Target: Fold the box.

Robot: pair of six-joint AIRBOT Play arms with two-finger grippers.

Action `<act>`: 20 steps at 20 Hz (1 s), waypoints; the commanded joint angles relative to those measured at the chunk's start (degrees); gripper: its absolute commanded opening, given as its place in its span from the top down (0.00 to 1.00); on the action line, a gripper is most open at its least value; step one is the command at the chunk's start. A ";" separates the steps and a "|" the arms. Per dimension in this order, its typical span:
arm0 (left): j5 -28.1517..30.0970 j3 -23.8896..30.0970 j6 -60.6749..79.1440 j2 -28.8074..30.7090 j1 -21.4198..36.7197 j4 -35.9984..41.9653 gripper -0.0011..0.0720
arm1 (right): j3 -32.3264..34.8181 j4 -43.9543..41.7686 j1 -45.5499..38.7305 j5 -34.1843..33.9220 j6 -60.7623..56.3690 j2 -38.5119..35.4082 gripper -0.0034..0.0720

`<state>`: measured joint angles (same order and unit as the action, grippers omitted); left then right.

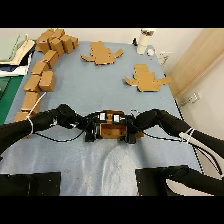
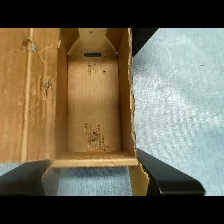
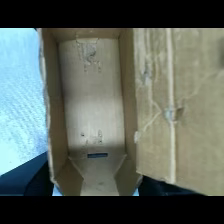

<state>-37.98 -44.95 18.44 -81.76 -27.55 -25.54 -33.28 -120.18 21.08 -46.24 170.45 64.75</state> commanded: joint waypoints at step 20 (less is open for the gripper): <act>0.04 0.00 -0.04 -0.02 0.02 0.02 0.41 | -0.33 -2.21 -3.02 -21.62 -25.57 -14.38 0.00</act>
<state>-37.95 -44.95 18.39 -81.76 -27.57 -25.52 -33.54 -115.81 18.15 -64.16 148.22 51.86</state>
